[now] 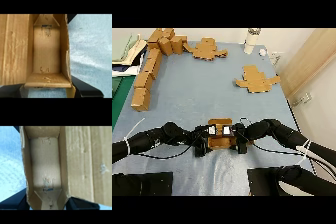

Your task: Fold the box.

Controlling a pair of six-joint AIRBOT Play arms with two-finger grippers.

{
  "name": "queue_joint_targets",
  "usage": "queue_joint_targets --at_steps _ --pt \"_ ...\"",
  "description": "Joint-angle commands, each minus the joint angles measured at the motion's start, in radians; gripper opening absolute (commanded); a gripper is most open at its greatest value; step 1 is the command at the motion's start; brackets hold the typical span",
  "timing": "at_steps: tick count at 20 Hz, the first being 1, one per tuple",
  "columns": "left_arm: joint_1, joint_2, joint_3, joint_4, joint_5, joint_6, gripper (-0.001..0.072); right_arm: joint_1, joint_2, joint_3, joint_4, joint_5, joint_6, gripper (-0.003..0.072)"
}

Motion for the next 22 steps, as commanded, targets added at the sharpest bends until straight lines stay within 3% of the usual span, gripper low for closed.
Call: queue_joint_targets --at_steps 1,17,18,19,22 --pt "0.001 0.000 0.000 0.000 -0.001 0.000 0.0607 0.000 0.001 0.000 0.000 0.000 0.000 0.0562" --pt "0.001 0.000 0.000 0.000 -0.001 0.000 0.0608 0.000 0.001 0.000 0.021 -0.007 0.001 0.0562" --pt "0.001 0.000 0.000 0.000 -0.001 0.000 0.0608 0.000 0.001 0.000 0.028 -0.018 0.000 0.0579" --pt "0.001 0.000 0.000 0.000 -0.002 0.000 0.0608 0.000 0.001 0.000 0.021 -0.034 0.002 0.0720" --pt "0.001 0.000 0.000 0.000 -0.002 0.000 0.0608 -0.011 0.002 0.006 -0.035 -0.054 0.106 0.0720"
